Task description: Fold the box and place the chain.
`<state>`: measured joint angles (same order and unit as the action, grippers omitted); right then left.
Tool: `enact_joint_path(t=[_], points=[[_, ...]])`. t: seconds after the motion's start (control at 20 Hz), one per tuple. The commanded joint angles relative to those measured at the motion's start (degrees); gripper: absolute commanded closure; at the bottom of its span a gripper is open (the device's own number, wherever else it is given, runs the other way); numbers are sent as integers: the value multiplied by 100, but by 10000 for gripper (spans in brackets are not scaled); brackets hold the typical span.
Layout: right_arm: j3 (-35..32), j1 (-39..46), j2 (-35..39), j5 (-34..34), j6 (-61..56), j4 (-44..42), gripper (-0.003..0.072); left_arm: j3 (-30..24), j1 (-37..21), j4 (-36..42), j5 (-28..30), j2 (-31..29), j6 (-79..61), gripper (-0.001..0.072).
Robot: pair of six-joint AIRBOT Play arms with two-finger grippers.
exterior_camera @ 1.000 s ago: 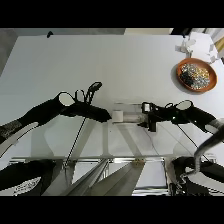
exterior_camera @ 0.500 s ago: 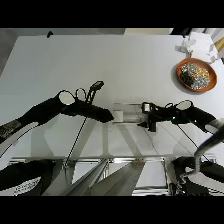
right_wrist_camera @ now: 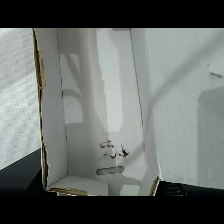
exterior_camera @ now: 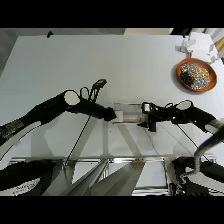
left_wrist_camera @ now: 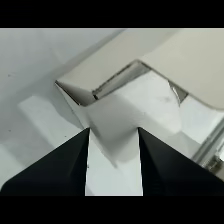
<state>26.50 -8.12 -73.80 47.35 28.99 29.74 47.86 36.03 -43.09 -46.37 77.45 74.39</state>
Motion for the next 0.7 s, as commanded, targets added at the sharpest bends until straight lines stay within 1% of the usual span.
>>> enact_joint_path(t=[0.0, 0.1, 0.3, 0.45, 0.55, 0.65], points=[[-2, -2, 2, 0, -2, 0, 373, 409, 282, -1248, 15, 85, 1637, 354], [0, -2, 2, 0, -2, 0, 373, 579, 481, -1480, -74, 203, 1998, 354], [0, -2, 2, 0, -2, 0, 373, 863, 848, -1635, -177, 531, 2791, 355], [0, -2, 2, 0, -2, 0, 373, 1091, 979, -2039, -317, 669, 3438, 355], [0, -2, 2, 0, -2, 0, 373, 1322, 1019, -2498, -619, 737, 3967, 356], [0, -2, 2, 0, -2, -2, 373, 1665, 1091, -3047, -1115, 866, 4489, 356]])
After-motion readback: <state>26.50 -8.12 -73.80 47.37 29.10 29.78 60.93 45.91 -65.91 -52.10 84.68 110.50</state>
